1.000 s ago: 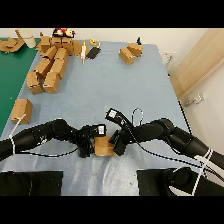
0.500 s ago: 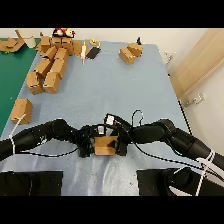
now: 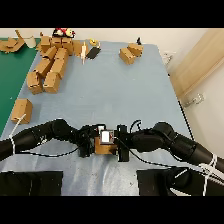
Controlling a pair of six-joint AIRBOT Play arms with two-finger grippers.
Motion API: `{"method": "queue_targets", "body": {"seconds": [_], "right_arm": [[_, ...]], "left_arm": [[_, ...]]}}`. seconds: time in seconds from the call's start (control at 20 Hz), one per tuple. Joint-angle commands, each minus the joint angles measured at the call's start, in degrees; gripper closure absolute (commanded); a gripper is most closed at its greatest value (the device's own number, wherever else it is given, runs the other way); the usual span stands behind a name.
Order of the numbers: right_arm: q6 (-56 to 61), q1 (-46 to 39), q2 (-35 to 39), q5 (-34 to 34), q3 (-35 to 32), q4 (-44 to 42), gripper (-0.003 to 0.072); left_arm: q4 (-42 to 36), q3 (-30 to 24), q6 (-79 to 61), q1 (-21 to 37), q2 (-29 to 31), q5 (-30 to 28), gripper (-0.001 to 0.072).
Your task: Fold the box.
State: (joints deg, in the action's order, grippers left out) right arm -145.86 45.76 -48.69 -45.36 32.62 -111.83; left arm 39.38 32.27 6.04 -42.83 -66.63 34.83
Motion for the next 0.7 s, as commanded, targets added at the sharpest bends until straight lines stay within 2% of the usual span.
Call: {"method": "queue_targets", "body": {"seconds": [0.0,0.15,0.45,0.65], "right_arm": [[-0.09,0.55,0.20,0.94,0.04,4.02,0.0235],[1.64,2.34,0.59,1.01,0.04,5.62,0.0235],[11.87,9.22,1.62,2.25,-0.48,16.79,0.0235],[17.79,12.55,1.75,5.73,-2.25,21.40,0.0235]], "left_arm": [[0.02,0.04,-0.04,0.04,0.02,0.09,0.0186],[0.02,0.04,-0.04,0.04,0.02,0.11,0.0186],[0.04,0.04,-0.02,0.04,0.02,0.09,0.0186],[0.04,0.04,-0.02,0.04,0.02,0.11,0.0186]]}}
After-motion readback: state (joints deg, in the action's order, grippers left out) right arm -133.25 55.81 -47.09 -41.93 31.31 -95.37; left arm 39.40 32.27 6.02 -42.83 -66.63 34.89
